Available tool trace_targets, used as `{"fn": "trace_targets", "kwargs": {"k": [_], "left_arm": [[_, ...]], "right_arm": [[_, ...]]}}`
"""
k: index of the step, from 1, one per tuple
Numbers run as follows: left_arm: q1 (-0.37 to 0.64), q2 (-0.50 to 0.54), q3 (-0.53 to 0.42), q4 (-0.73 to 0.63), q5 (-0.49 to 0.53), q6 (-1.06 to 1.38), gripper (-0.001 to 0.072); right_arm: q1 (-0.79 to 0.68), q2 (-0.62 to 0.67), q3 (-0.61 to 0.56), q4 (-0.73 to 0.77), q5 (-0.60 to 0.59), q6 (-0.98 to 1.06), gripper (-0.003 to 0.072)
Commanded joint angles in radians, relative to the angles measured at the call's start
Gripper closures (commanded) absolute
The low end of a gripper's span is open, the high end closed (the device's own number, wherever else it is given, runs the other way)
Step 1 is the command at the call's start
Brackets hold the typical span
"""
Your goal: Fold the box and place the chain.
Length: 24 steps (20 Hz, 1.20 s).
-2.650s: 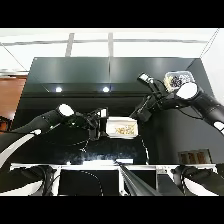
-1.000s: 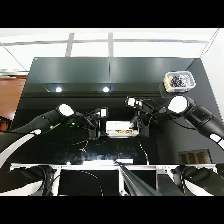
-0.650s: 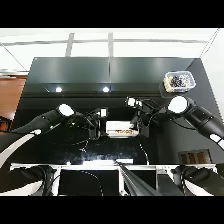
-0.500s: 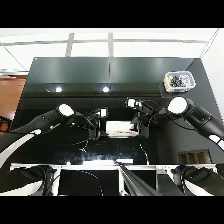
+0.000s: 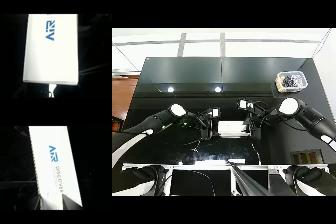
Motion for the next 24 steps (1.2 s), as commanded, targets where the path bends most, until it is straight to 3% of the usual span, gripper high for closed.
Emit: {"fn": "trace_targets", "kwargs": {"k": [1,7,11,12,15,20,24], "left_arm": [[0.0,-0.001,0.0,0.0,0.0,0.0,0.0197],[0.0,-0.001,0.0,0.0,0.0,0.0,0.0198],[0.0,-0.001,0.0,0.0,0.0,0.0,0.0197],[0.0,-0.001,0.0,0.0,0.0,0.0,0.0197],[0.0,-0.001,0.0,0.0,0.0,0.0,0.0198],[0.0,-0.001,0.0,0.0,0.0,0.0,0.0198],[0.0,-0.001,0.0,0.0,0.0,0.0,0.0197]], "right_arm": [[0.001,0.0,-0.024,0.002,-0.019,0.0,0.036],[0.0,0.009,-0.034,0.031,-0.022,0.051,0.0361],[-0.045,0.076,-0.011,0.032,0.082,0.283,0.0362],[-0.072,0.098,-0.011,0.037,0.11,0.357,0.0384],[-0.135,0.108,-0.035,0.132,0.132,0.472,0.0676],[-0.136,0.047,-0.138,0.494,-0.001,0.502,0.0675],[-0.082,-0.031,-0.139,0.481,-0.098,0.528,0.0675]]}}
